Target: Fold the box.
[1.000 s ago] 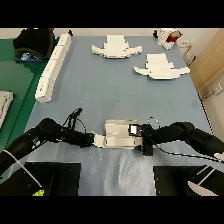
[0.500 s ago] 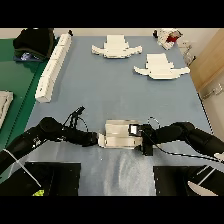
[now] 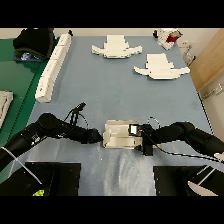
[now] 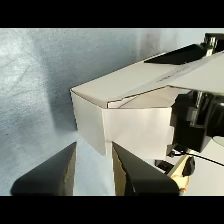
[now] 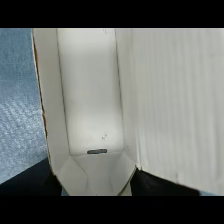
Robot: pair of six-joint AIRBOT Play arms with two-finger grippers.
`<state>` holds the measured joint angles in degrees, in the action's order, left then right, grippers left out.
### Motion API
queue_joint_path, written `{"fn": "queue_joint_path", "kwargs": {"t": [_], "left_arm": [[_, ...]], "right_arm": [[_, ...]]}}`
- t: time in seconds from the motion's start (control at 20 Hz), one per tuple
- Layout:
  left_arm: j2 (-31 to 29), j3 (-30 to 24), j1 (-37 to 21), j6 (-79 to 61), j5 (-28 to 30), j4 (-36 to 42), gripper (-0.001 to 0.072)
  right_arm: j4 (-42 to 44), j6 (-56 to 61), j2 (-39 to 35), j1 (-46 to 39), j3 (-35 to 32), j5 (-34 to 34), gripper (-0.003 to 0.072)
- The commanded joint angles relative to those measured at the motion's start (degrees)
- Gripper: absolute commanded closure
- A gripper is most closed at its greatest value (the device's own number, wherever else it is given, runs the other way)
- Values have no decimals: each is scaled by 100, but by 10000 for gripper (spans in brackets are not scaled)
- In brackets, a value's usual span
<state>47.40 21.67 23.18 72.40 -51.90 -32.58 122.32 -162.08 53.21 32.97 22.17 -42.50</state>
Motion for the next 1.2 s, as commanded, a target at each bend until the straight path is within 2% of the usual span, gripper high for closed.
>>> {"fn": "queue_joint_path", "kwargs": {"t": [0.0, 0.15, 0.3, 0.45, 0.6, 0.8, 0.9, 1.15], "left_arm": [[2, 28, 2, -2, -44, 2, 365], [4, 28, 7, 9, 92, 42, 365], [7, 31, 9, 44, 26, 468, 353], [7, 87, 9, 470, 57, 361, 356], [7, 238, 267, 1215, 186, -273, 356], [83, 654, 1373, 2485, 702, -1513, 356], [249, 901, 1823, 3248, 691, -2218, 356], [732, 1443, 2553, 4572, 634, -3265, 357]], "right_arm": [[0, 2, 2, 0, 0, 0, 176], [2, 2, 2, 0, 2, 0, 177], [0, 2, 2, 0, 0, 0, 176], [2, 2, 4, 0, 0, 0, 176], [2, 2, 4, 0, 0, 0, 177], [2, 2, 2, 0, 0, 0, 176], [0, 2, 2, 0, 0, 0, 176], [0, 2, 2, 0, 2, 0, 176]]}}
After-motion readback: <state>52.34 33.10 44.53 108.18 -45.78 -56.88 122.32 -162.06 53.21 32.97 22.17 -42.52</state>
